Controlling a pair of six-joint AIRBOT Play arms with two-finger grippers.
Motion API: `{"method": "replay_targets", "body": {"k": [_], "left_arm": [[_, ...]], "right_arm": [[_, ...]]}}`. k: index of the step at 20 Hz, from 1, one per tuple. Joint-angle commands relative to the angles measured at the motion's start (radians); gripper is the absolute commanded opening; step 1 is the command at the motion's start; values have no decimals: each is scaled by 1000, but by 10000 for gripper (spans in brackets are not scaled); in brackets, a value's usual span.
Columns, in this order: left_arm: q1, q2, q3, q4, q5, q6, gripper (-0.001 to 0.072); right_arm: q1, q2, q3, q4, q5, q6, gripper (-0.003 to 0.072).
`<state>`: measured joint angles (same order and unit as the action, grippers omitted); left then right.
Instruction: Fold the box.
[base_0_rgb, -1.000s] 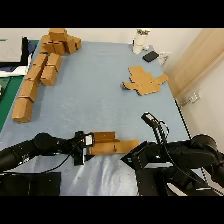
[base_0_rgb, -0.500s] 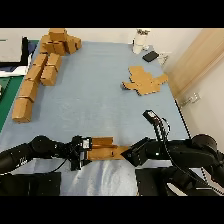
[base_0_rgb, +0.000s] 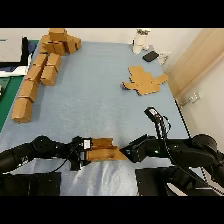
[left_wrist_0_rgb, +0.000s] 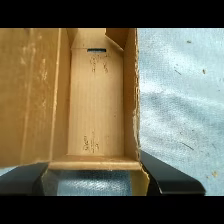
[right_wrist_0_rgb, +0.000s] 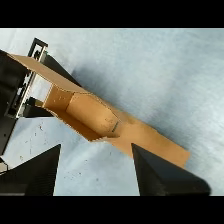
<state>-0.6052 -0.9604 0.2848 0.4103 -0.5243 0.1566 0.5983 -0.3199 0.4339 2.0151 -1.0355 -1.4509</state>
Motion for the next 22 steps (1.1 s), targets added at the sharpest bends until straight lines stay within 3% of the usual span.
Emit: {"method": "replay_targets", "body": {"k": [1, 3, 4, 6, 7, 10, 15, 22], "left_arm": [[0, -1, 1, 3, 1, 0, 477], [0, -2, 0, 18, 1, 0, 477], [0, -2, 1, 18, 1, 0, 476], [0, -2, 1, 17, 1, 8, 476], [0, -2, 1, 17, 1, 11, 476], [0, -2, 1, 17, 1, 11, 477], [0, -2, 1, 17, 1, 11, 477], [0, -2, 1, 17, -2, 10, 476]], "right_arm": [[1, -15, 1, 53, 2, 76, 709], [3, -53, 0, 113, -17, 92, 699], [3, -81, 0, 122, -18, 112, 577], [5, -152, 0, 167, 13, 109, 76], [11, -189, 1, 209, 56, 91, 4], [65, -327, 26, 382, 209, -96, 3], [80, -560, 139, 298, 329, -212, 3], [81, -792, 164, 214, 334, -350, 3]]}}
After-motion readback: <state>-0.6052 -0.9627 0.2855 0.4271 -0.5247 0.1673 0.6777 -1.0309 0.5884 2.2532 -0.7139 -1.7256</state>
